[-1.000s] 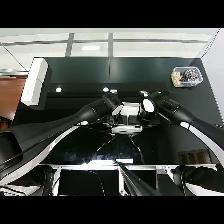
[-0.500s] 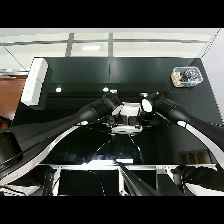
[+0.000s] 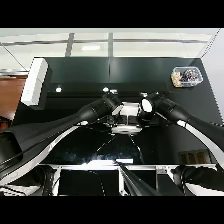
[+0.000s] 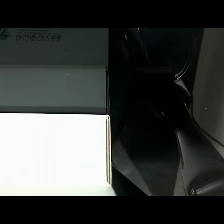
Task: Fold the box and place the chain.
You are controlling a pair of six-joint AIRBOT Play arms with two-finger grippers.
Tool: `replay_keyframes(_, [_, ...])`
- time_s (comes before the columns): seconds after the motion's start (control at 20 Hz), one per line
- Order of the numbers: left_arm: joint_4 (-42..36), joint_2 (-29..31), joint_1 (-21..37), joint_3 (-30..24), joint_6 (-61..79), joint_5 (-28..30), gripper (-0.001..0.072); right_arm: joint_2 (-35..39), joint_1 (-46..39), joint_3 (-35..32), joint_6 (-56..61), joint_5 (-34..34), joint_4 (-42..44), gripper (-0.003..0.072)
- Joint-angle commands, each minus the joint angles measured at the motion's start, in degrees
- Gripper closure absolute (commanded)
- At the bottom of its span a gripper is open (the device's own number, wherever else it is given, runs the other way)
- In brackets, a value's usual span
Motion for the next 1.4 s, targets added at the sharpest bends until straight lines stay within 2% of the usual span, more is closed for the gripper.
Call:
replay_keyframes(0.0, [-0.02, -0.02, 0.02, 0.04, 0.07, 0.11, 0.0683, -0.02, -0.02, 0.02, 0.00, -0.48, 0.00, 0.0674])
replay_keyframes(0.05, [-0.02, -0.02, 0.02, 0.04, 0.07, 0.11, 0.0684, -0.02, -0.02, 0.02, -0.07, -0.39, 0.00, 0.0671])
replay_keyframes(0.1, [-0.02, -0.02, 0.02, 0.04, 0.07, 0.11, 0.0683, 0.00, -0.04, 0.02, -0.04, -0.02, -0.02, 0.0605])
replay_keyframes(0.15, [-0.02, -0.02, 0.02, 0.04, 0.07, 0.11, 0.0683, 0.07, -0.31, 0.04, -0.04, 0.50, 0.02, 0.0374])
replay_keyframes(0.2, [-0.02, -0.02, 0.02, 0.04, 0.07, 0.11, 0.0684, 0.28, -0.55, 0.13, -0.28, 1.44, -0.20, 0.0349])
replay_keyframes(0.4, [-0.02, -0.02, 0.02, 0.04, 0.02, 0.15, 0.0683, 5.05, -2.67, 0.26, -5.79, 3.82, -0.22, 0.0350])
replay_keyframes(0.7, [-0.02, -0.02, 0.02, 0.04, 0.04, -0.13, 0.0684, 24.02, -8.17, 0.26, -12.37, 3.98, -1.20, 0.0350])
replay_keyframes(0.8, [-0.02, -0.02, 0.02, 0.04, 0.04, -0.26, 0.0683, 28.68, -11.52, 0.24, -12.37, 3.45, -9.42, 0.0350])
replay_keyframes(0.9, [-0.02, -0.02, 0.02, 0.04, 0.04, -0.24, 0.0684, 29.31, -14.73, 0.09, -12.26, 3.02, -25.51, 0.0350])
replay_keyframes(0.95, [-0.02, -0.02, 0.02, 0.04, 0.04, -0.24, 0.0684, 29.11, -16.92, -0.98, -12.26, 0.17, -32.52, 0.0351])
replay_keyframes(1.0, [-0.02, -0.02, 0.02, 0.04, 0.04, -0.24, 0.0683, 28.92, -19.63, -2.60, -12.26, -4.31, -36.09, 0.0351])
replay_keyframes(1.15, [0.00, -0.02, 0.04, 0.04, 0.04, -0.13, 0.0683, 25.68, -30.77, -7.78, -8.22, -20.24, -35.95, 0.0350])
replay_keyframes(1.2, [-0.02, -0.02, 0.04, 0.04, 0.04, -0.13, 0.0684, 23.06, -34.29, -8.26, -4.92, -23.87, -35.78, 0.0299])
replay_keyframes(1.25, [0.00, -0.02, 0.04, 0.04, 0.04, -0.13, 0.0684, 20.13, -37.20, -8.11, -3.89, -27.12, -34.01, 0.0036])
replay_keyframes(1.3, [-0.02, -0.02, 0.04, 0.04, 0.04, -0.15, 0.0684, 16.61, -40.00, -6.91, -5.33, -29.38, -29.66, -0.0025])
replay_keyframes(1.35, [-0.02, -0.02, 0.02, 0.04, 0.04, -0.22, 0.0683, 12.98, -42.12, -4.17, -7.89, -29.33, -24.70, -0.0025])
